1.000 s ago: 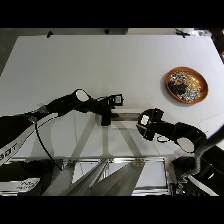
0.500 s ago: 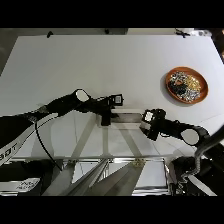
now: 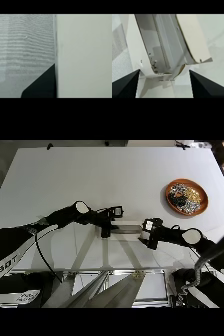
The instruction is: Fold the box and place the chain.
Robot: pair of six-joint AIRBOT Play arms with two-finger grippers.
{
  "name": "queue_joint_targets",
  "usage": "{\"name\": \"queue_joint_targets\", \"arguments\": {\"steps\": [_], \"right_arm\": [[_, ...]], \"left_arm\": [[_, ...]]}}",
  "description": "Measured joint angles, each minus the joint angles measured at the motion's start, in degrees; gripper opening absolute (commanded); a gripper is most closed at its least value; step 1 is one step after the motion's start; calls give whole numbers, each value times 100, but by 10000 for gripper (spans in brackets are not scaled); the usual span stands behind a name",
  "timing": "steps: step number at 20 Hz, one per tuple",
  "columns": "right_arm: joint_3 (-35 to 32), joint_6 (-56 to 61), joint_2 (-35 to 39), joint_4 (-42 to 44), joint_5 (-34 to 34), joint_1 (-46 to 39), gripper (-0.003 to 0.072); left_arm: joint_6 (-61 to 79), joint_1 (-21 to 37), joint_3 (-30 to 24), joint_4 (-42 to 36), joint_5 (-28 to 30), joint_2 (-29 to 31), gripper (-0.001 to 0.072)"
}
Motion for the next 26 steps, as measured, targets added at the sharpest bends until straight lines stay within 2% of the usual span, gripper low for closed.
{"name": "queue_joint_targets", "arguments": {"steps": [8,18,26], "right_arm": [[177,-1023,-437,175,560,-229,689],[844,-1213,-1353,160,1285,-452,689],[1047,-1416,-1770,164,1591,-439,685]], "left_arm": [[0,0,0,0,-11,0,9],[0,0,0,2,-9,2,9],[2,0,0,2,-15,4,9]]}}
